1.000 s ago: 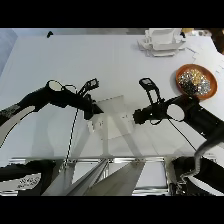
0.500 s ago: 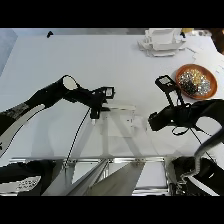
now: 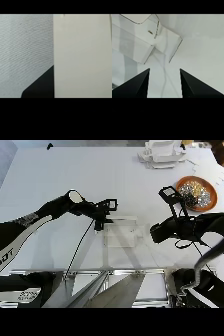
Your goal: Fold the box and place the chain.
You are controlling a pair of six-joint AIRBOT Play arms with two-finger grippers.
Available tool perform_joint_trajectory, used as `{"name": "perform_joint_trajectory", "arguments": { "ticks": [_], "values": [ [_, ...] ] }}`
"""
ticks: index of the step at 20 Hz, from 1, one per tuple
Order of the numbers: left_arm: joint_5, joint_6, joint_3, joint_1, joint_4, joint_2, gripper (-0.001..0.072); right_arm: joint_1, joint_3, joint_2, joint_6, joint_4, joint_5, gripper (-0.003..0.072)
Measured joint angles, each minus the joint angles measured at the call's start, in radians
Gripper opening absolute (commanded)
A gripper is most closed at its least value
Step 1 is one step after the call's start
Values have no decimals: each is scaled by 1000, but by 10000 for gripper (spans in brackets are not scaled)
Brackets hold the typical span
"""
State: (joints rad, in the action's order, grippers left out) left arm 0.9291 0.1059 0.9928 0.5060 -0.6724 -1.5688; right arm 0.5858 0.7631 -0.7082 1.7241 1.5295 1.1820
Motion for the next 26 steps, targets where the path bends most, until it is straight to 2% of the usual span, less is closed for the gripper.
{"name": "perform_joint_trajectory", "arguments": {
  "ticks": [26],
  "values": [
    [-30,0,0,12,7,-3,10,0,0,0,-22,4,-47,409]
  ]
}}
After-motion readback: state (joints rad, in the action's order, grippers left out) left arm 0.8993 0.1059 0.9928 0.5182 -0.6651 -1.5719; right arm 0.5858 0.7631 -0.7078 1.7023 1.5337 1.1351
